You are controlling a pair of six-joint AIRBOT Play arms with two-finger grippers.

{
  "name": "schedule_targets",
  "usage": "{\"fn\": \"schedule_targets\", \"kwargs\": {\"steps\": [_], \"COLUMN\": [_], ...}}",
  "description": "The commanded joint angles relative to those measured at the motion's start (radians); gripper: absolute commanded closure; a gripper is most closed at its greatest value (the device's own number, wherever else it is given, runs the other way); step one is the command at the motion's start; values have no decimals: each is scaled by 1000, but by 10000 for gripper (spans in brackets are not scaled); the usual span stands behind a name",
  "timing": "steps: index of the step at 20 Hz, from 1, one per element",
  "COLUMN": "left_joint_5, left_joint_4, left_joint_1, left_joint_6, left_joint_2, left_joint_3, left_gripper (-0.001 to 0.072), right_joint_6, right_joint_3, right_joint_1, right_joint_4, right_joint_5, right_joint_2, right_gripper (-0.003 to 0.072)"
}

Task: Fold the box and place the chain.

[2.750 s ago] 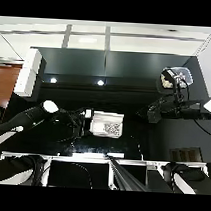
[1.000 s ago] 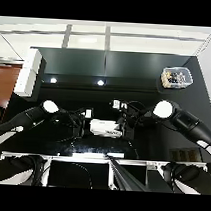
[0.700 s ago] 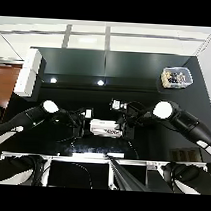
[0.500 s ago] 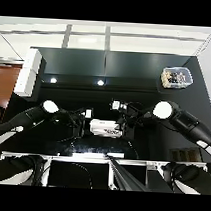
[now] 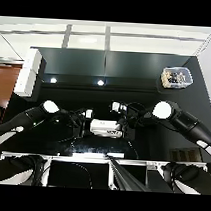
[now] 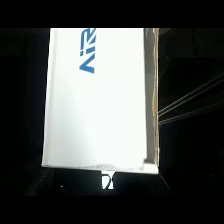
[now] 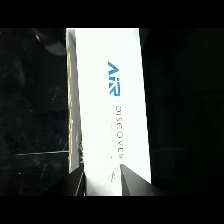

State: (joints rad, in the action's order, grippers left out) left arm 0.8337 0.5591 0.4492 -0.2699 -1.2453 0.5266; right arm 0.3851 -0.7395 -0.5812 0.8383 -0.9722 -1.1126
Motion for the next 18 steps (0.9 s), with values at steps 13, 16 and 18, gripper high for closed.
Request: {"fn": "schedule_targets", "kwargs": {"steps": [13,16,18], "left_joint_5": [1,1,1], "left_joint_4": [1,1,1], "left_joint_1": [0,0,0], "left_joint_6": [0,0,0], "left_joint_2": [-1,-1,-1], "left_joint_3": [1,1,1], "left_gripper": [211,211,211], "right_joint_6": [16,16,19], "right_joint_3": [2,26,32], "right_joint_1": [-1,-1,-1], "right_joint_4": [5,5,5], "right_joint_5": [-27,-26,-17], "right_joint_2": [-1,-1,-1], "right_gripper": [334,334,334]}}
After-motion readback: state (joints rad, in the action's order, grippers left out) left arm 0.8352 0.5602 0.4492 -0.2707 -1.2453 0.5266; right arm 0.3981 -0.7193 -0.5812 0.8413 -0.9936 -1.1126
